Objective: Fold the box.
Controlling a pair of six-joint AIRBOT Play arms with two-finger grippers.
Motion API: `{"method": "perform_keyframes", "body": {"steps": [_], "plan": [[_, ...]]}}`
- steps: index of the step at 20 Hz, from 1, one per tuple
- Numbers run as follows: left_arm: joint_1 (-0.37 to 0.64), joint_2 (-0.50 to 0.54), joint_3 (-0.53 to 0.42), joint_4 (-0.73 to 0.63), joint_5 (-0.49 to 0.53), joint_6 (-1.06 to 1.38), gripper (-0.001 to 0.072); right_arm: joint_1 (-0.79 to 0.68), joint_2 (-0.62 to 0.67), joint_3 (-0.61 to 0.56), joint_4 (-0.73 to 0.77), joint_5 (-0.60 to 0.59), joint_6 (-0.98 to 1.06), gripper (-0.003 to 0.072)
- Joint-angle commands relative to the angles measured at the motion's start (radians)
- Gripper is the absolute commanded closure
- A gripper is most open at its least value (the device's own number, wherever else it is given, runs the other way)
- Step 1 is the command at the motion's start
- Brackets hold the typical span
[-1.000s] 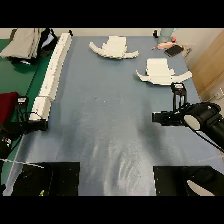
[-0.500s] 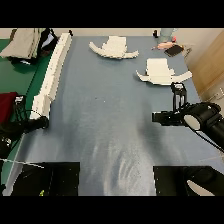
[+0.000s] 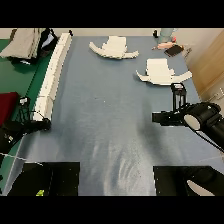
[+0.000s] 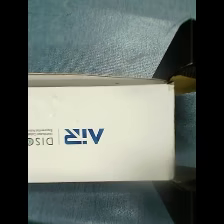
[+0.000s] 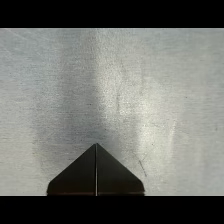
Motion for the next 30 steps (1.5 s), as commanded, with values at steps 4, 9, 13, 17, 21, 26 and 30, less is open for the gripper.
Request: {"method": "perform_keyframes", "body": {"steps": [4,9,13,17,21,26,30], "plan": [[0.0,-0.009,0.0,0.002,0.013,0.084,0.0209,0.0,0.0,0.001,0.001,0.0,0.0,0.0685],[0.0,-0.009,0.0,0.002,0.045,0.086,0.0122,0.0,0.0,0.001,0.002,0.0,0.0,0.0685],[0.003,-0.009,0.0,0.011,0.046,0.085,0.0001,0.0,0.0,0.001,0.003,0.0,0.0,0.0685],[0.006,0.008,0.002,0.069,-0.005,0.05,0.0,0.0,0.0,0.001,0.006,0.001,0.0,0.0684],[0.077,0.1,0.079,0.366,-0.303,-0.175,0.0,0.0,0.0,0.001,0.006,0.001,0.0,0.0684],[0.113,0.259,0.201,0.394,-0.624,-0.248,0.0001,0.0,0.0,0.001,0.013,0.0,0.0,0.0685],[0.111,0.354,0.25,0.186,-0.811,-0.303,0.0696,0.0,-0.003,0.001,0.068,-0.003,-0.066,0.0685]]}}
